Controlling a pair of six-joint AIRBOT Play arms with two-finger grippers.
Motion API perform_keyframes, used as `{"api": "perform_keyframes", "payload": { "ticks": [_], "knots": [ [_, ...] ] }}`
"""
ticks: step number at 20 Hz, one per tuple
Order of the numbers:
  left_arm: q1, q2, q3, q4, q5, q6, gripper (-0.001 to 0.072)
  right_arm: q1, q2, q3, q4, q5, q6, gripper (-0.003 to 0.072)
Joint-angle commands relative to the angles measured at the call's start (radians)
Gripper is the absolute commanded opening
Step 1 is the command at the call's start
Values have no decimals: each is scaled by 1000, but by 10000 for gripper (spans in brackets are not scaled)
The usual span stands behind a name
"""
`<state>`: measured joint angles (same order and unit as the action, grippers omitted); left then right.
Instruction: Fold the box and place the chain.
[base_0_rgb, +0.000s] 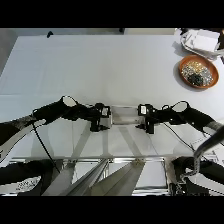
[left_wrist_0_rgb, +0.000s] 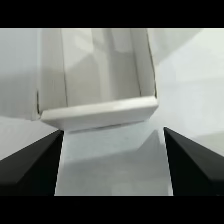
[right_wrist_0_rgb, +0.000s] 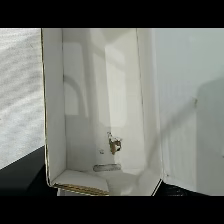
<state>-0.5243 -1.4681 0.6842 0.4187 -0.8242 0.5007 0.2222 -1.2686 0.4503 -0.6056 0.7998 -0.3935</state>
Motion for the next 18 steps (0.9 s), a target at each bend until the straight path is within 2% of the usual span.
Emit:
{"api": "perform_keyframes", "payload": {
  "ticks": [1, 7, 13, 17, 18],
  "knots": [
    [-14, 0, 0, -57, -10, 37, 706, 0, 0, 0, 0, 1, 0, 295],
    [-13, 0, 0, -64, -24, 38, 706, 0, 0, 0, 0, 1, 0, 295],
    [-40, -34, 0, -151, 30, 37, 701, 0, 0, 0, 0, 1, 0, 295],
    [-43, -45, 0, -159, 27, 37, 688, 0, 0, 0, 0, 1, 0, 295],
    [-43, -45, 0, -161, 27, 37, 633, 0, 0, 0, 0, 1, 0, 295]
  ]
}}
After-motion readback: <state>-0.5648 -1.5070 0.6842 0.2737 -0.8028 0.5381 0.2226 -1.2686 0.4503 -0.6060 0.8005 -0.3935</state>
